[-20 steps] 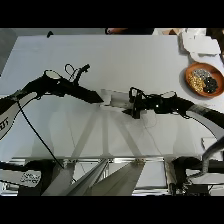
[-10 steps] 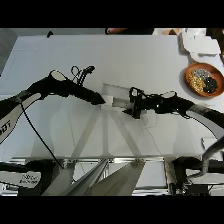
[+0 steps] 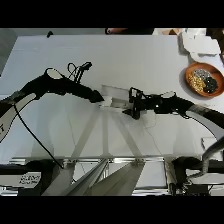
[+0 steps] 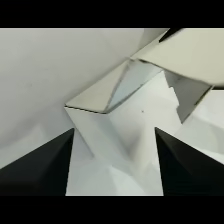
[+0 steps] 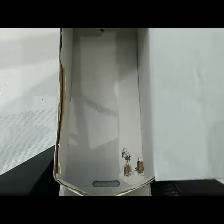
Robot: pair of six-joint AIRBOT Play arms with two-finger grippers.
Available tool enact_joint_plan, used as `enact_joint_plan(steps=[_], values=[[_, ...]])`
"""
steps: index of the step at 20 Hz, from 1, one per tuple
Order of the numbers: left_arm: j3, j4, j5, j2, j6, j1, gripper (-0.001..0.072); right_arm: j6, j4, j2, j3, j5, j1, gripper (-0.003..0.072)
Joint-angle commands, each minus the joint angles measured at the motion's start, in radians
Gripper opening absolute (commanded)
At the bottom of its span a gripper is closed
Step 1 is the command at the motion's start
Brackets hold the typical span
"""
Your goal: Fold the box and place the chain.
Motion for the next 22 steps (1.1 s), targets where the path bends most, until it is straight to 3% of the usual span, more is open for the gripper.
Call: enact_joint_plan(steps=[1, 15, 22], values=[[0.001, -0.005, -0.004, 0.014, -0.004, 0.009, 0.0601, 0.003, 0.0, 0.0, 0.0, -0.002, 0.0, 0.0453], [0.001, -0.033, 0.092, -0.043, -0.134, -0.034, 0.06, 0.003, 0.0, 0.0, 0.0, -0.002, 0.0, 0.0453], [0.001, -0.056, 0.085, -0.043, -0.188, -0.063, 0.0599, 0.003, 0.0, 0.0, 0.0, -0.002, 0.0, 0.0453]])
